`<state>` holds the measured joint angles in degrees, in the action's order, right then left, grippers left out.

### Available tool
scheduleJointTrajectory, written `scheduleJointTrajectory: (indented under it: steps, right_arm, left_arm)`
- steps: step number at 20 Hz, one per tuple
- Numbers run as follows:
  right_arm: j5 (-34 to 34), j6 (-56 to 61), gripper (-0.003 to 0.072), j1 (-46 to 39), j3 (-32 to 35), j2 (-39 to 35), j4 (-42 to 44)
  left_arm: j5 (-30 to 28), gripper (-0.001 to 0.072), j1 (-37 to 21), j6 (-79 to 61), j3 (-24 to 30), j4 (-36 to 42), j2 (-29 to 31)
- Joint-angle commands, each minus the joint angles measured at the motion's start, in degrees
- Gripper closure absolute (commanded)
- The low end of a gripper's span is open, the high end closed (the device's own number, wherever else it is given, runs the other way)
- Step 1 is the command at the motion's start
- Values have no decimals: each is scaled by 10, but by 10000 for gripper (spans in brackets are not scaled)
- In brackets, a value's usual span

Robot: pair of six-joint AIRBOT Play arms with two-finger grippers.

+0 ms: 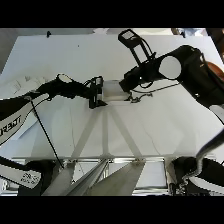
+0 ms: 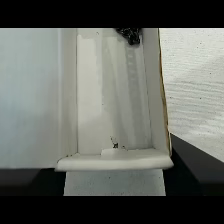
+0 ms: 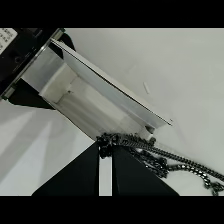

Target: Fold the box and place the chain.

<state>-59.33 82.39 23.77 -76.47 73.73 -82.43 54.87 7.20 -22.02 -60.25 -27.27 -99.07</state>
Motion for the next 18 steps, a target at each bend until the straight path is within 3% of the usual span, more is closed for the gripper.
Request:
scheduleJointTrajectory:
  steps: [1,6,7,8,9,15,18]
  right_arm:
    - [11,-4,672,10,0,31,15]
    - [-20,-3,665,10,0,118,15]
    - [-24,-1,586,10,0,131,14]
    - [-24,1,389,10,0,139,14]
    - [-22,1,276,10,0,141,7]
    - [-42,0,276,-1,-1,83,-130]
    - [-79,-14,275,-49,-1,70,-131]
  left_arm:
    - [0,317,0,0,0,0,0]
    - [0,317,0,0,0,0,0]
    - [0,317,0,0,0,0,0]
    - [0,317,0,0,0,0,0]
    - [0,317,0,0,0,0,0]
    - [0,317,0,0,0,0,0]
    - [0,317,0,0,0,0,0]
